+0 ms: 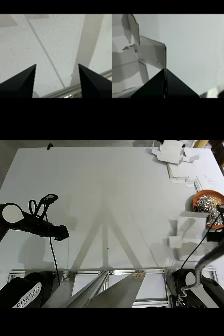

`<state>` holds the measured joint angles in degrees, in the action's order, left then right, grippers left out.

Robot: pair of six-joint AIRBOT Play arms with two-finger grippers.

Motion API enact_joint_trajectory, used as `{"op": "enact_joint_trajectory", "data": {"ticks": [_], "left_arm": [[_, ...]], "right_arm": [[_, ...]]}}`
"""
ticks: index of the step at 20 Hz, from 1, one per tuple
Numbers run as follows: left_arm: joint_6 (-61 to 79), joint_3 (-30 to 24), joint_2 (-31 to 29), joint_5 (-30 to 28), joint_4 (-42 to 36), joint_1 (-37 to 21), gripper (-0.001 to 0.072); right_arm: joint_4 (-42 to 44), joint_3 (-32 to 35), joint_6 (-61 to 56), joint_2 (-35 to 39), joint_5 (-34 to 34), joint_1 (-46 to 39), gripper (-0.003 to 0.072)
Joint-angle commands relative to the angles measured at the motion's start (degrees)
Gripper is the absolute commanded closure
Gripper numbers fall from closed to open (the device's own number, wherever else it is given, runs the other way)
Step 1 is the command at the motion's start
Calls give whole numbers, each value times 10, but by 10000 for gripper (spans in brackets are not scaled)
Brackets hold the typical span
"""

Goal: Fold the box and place the chain.

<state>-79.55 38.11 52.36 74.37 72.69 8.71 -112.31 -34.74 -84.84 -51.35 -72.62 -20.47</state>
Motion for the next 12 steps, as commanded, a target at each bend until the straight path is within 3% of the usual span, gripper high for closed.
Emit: {"op": "enact_joint_trajectory", "data": {"ticks": [1, 5, 12], "left_arm": [[0, 0, 0, 0, 0, 0, 131], [0, 0, 0, 0, 0, 0, 131], [0, 0, 0, -7, 0, 0, 131]], "right_arm": [[221, 2, 14, 86, -63, 97, 667], [343, 35, -10, 148, 10, 207, 667], [363, 38, -87, 150, 94, 376, 667]]}}
